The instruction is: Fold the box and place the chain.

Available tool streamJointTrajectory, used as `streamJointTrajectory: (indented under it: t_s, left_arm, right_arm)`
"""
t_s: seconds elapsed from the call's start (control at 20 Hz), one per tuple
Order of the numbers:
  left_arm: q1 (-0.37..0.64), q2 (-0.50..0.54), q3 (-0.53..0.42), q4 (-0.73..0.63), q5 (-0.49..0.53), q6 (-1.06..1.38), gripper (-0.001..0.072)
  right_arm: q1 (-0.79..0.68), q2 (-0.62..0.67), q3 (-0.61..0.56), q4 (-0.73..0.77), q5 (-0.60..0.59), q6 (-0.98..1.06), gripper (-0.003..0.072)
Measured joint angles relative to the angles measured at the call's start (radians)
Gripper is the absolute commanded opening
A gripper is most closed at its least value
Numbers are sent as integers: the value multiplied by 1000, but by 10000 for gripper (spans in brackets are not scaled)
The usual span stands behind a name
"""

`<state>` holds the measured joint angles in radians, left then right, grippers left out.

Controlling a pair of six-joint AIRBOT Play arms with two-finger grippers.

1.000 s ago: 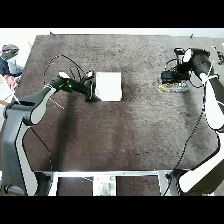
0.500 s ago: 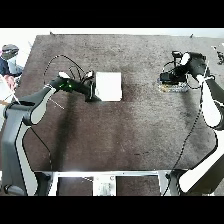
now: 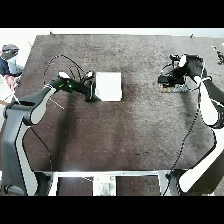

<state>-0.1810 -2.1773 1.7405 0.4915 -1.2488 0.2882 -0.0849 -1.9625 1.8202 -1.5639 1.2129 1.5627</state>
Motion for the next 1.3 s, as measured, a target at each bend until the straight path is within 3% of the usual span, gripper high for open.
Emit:
streamJointTrajectory:
  t_s: [0.35, 0.65, 1.05, 1.3]
  left_arm:
    - [0, 0, 0, 0, 0, 0, 468]
    - [0, 0, 0, 0, 0, 0, 469]
    - [0, 0, 0, 0, 0, 0, 469]
    - [0, 0, 0, 0, 0, 0, 469]
  right_arm:
    - [0, 85, 1, -10, 3, 0, 9]
    - [18, 281, 3, -22, -5, -31, 8]
    - [198, 621, 3, -22, -265, -121, 8]
    - [362, 688, 3, -22, -380, -161, 9]
